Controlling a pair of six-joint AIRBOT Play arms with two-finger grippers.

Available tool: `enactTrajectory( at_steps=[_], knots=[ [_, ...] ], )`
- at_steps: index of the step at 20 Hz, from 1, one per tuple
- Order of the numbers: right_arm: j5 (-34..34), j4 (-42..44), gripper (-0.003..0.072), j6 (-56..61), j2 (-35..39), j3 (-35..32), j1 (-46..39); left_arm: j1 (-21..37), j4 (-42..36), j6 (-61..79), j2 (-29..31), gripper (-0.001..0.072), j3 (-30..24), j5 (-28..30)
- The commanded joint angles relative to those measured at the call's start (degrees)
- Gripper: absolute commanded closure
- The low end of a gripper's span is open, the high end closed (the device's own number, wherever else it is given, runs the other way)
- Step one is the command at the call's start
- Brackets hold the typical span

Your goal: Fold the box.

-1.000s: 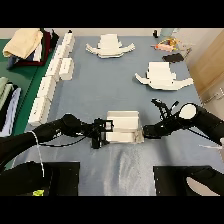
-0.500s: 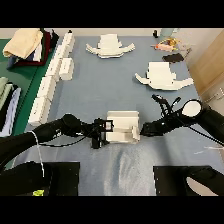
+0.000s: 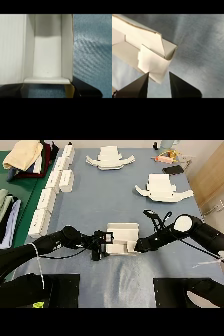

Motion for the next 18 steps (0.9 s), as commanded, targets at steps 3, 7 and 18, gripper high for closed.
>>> enactTrajectory(
  at_steps=[3,7,18],
  knots=[
    [-3.85,-10.84,0.0338,13.55,-3.15,1.7,7.45,0.02,0.0,0.0,-0.02,0.0185,-0.02,0.0],
    [-3.13,-22.84,0.0338,28.83,-4.55,6.58,14.29,0.02,0.0,0.0,-0.02,0.0185,-0.02,0.0],
    [9.64,-35.01,0.0349,52.15,-17.59,17.77,23.78,0.02,0.0,0.0,-0.02,0.0184,-0.02,0.02]
  ],
)
